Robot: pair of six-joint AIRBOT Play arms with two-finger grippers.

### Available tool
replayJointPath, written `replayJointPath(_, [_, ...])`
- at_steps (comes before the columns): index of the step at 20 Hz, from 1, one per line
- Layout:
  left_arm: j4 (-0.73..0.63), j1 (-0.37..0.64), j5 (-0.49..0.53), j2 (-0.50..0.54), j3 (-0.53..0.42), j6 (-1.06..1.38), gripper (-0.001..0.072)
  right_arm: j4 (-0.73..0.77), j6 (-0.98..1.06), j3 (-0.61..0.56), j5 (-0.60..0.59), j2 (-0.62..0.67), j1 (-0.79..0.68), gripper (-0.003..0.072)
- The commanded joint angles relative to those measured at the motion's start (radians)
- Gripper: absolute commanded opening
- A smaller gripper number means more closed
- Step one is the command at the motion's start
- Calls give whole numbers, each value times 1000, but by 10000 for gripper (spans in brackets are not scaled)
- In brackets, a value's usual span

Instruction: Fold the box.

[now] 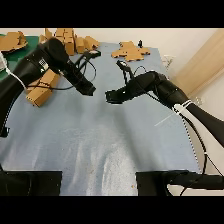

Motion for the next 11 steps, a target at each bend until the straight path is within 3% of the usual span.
replayJointPath(1, [-4,-84,64,40,-129,-25,10,15,-16,27,-50,-34,15,3])
replayJointPath(11, [-4,-95,77,40,-135,-28,10,8,-16,27,-58,-34,14,3])
